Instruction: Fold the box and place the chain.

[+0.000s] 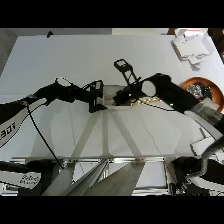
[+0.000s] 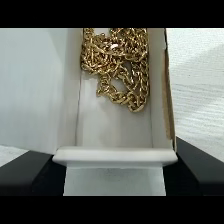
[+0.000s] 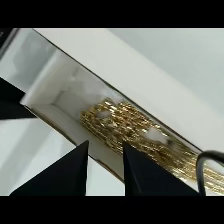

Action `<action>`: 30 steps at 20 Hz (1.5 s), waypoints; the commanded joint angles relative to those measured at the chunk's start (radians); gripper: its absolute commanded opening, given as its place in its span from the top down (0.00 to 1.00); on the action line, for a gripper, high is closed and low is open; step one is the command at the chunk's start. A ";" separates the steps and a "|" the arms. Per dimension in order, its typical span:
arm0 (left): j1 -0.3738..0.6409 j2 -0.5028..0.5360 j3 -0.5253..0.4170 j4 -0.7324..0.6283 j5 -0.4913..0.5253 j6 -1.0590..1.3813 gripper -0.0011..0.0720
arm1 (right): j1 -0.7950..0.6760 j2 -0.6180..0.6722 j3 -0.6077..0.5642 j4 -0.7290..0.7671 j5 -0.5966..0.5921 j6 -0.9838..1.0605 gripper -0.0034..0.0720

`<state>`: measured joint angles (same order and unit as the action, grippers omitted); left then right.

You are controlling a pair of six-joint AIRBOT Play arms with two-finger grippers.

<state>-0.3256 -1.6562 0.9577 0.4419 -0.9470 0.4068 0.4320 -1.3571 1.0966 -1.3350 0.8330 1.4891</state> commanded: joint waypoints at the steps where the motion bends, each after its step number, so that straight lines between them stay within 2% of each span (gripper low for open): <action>1: 0.000 0.000 0.000 0.000 0.000 0.000 0.63 | -0.120 0.093 0.000 0.012 0.124 -0.190 0.60; 2: 0.000 0.000 0.000 0.000 0.000 0.000 0.63 | -0.168 0.119 0.000 0.011 0.155 -0.262 0.51; 5: 0.000 0.000 0.000 0.000 0.000 0.000 0.63 | -0.324 0.144 -0.001 0.011 0.221 -0.463 0.48; 6: 0.000 0.000 0.000 0.000 0.000 0.000 0.63 | -0.370 0.134 -0.003 0.012 0.224 -0.536 0.40; 7: 0.000 0.000 0.000 0.000 0.000 0.000 0.63 | -0.405 0.116 -0.003 0.013 0.226 -0.602 0.36; 10: 0.000 0.000 0.000 0.000 0.000 0.000 0.63 | -0.475 0.019 -0.003 0.062 0.243 -0.813 0.34; 13: 0.000 0.000 0.000 0.000 0.000 0.000 0.63 | -0.475 -0.101 -0.003 0.139 0.271 -1.066 0.25; 15: 0.000 0.000 0.000 0.000 0.000 0.000 0.63 | -0.466 -0.159 -0.003 0.198 0.269 -1.194 0.25; 17: 0.000 0.000 0.000 0.000 0.000 0.000 0.63 | -0.455 -0.203 -0.003 0.217 0.254 -1.262 0.25; 20: 0.000 0.000 0.000 0.000 0.000 0.000 0.63 | -0.433 -0.246 -0.003 0.212 0.206 -1.263 0.26; 25: 0.000 0.000 0.000 0.000 0.000 0.000 0.63 | -0.402 -0.254 -0.029 0.205 0.117 -1.263 0.28; 29: 0.000 0.000 0.000 0.000 0.000 0.000 0.63 | -0.394 -0.254 -0.092 0.158 0.060 -1.262 0.48; 30: 0.000 0.000 0.000 0.000 0.000 0.000 0.63 | -0.394 -0.254 -0.100 0.139 0.066 -1.254 0.62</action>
<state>-0.3256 -1.6562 0.9577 0.4416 -0.9478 0.4068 0.0311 -1.6051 1.0321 -1.1439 0.9253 0.2340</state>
